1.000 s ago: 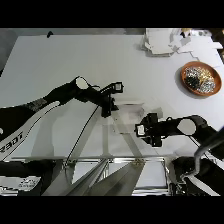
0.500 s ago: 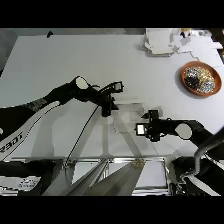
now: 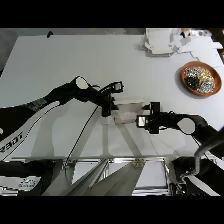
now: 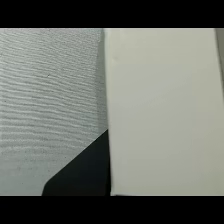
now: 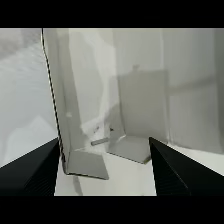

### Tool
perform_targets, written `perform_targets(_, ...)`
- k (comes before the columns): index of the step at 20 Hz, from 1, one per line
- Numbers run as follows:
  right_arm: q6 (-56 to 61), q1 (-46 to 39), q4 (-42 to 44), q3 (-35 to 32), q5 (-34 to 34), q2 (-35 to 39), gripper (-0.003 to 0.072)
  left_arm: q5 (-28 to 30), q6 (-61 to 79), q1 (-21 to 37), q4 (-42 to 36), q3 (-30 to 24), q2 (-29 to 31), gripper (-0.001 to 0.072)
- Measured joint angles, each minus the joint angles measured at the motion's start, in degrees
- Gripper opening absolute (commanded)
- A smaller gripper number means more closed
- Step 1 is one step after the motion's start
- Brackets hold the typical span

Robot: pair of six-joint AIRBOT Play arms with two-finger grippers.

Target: Fold the box and place the chain.

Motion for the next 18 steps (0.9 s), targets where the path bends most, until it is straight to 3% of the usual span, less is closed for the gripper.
perform_targets(11, -8.22, -8.92, 14.14, 1.90, 6.91, -4.50, 0.0597, -0.07, 0.00, 0.00, 0.02, 0.00, 0.00, 0.0010)
perform_targets(14, -9.92, -11.50, 16.74, 3.65, 8.13, -7.63, 0.0679, -0.07, 0.00, 0.00, 0.02, 0.00, 0.00, 0.0010)
perform_targets(18, -11.21, -14.67, 18.08, 6.01, 10.86, -10.32, 0.0694, -0.02, -0.02, 0.00, 0.02, 0.00, 0.00, 0.0010)
